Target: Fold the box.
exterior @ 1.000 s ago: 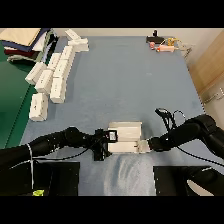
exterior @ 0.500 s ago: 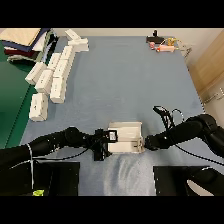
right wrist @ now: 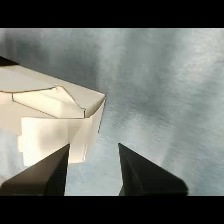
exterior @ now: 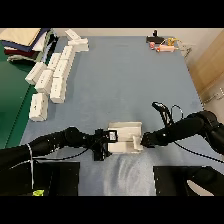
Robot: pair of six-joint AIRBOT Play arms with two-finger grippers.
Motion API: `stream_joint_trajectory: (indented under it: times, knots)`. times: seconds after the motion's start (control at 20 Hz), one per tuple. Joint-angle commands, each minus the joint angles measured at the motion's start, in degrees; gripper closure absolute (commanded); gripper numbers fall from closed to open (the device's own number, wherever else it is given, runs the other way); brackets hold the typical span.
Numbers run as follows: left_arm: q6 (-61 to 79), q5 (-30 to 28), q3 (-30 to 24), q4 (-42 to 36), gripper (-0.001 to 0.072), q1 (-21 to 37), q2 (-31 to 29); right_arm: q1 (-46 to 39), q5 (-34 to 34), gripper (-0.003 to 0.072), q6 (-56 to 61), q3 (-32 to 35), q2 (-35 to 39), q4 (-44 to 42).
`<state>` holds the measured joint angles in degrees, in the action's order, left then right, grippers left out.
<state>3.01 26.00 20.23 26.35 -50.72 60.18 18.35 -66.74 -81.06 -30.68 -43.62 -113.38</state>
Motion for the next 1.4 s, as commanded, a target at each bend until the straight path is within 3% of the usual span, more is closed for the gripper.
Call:
stream_joint_trajectory:
  times: [0.0, 0.2, 0.25, 0.35, 0.7, 1.25, 1.35]
  knots:
    - [0.0, 0.0, 0.02, 0.0, 0.0189, 0.02, -0.07, 2.62, 1.79, 0.0203, 0.0, -0.2, -2.23, -0.42]
    - [0.0, 0.0, 0.02, 0.0, 0.0189, 0.02, -0.07, 6.62, 5.66, 0.0214, 0.74, -0.39, -7.65, 0.81]
    - [0.0, 0.0, 0.02, 0.0, 0.0189, 0.02, -0.07, 7.5, 5.88, 0.0256, 2.29, -0.87, -8.94, 2.12]
    - [0.0, 0.0, 0.02, 0.0, 0.0189, 0.02, -0.07, 9.86, 5.79, 0.0264, 6.32, -2.67, -11.02, 6.32]
    - [0.0, 0.0, 0.02, 0.0, 0.0189, 0.02, -0.07, 22.95, 0.76, 0.0283, 30.47, -9.75, -17.64, 21.4]
    - [0.0, 0.0, 0.02, 0.0, 0.0189, 0.02, -0.07, 25.35, 0.74, 0.0287, 40.87, -11.98, -25.09, 23.54]
    - [0.0, 0.0, 0.02, 0.0, 0.0189, 0.02, -0.07, 25.35, 0.72, 0.0408, 42.07, -11.98, -25.11, 24.35]
